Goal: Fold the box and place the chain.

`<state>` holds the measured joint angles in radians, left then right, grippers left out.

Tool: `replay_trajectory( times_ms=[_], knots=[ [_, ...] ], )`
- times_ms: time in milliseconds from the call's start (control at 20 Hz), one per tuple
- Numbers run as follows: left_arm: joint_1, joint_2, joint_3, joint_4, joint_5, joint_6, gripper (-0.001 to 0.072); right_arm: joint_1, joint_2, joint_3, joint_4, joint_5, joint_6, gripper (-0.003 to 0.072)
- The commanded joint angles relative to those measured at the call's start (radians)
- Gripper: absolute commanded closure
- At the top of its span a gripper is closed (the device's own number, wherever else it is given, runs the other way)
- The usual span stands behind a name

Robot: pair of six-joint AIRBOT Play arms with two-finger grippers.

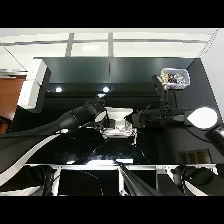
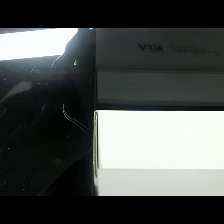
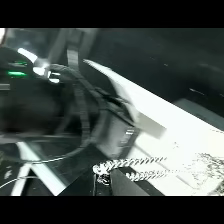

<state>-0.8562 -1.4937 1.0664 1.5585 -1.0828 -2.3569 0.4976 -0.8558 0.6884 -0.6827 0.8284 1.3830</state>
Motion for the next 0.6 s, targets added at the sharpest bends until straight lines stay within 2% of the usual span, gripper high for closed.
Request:
replay_trajectory(
  times_ms=[0,50,100,250,400,500,550],
  knots=[
    [0.0,0.0,0.0,0.0,0.0,0.0,0.0678,0.009,-0.049,-0.051,0.002,-0.053,0.019,0.06],
    [0.0,0.0,0.0,0.0,0.0,0.0,0.0678,0.004,-0.053,-0.051,-0.001,-0.05,0.019,0.031],
    [0.0,0.0,0.0,0.0,0.0,0.0,0.0678,-0.021,-0.052,-0.047,-0.008,-0.031,0.008,0.0117],
    [0.0,0.0,0.0,0.0,0.0,0.0,0.0678,-0.202,-0.05,0.006,-0.1,0.136,-0.084,0.0106],
    [0.0,0.0,0.0,0.0,0.0,0.0,0.0678,-0.351,-0.049,-0.006,-0.255,0.25,-0.446,0.0108],
    [0.0,0.0,0.0,0.0,0.0,0.0,0.0678,-0.375,-0.049,-0.064,-0.279,0.17,-0.573,0.0046],
    [0.0,0.0,0.0,0.0,0.0,0.0,0.0678,-0.363,-0.05,-0.102,-0.274,0.102,-0.655,0.0046]
  ],
)
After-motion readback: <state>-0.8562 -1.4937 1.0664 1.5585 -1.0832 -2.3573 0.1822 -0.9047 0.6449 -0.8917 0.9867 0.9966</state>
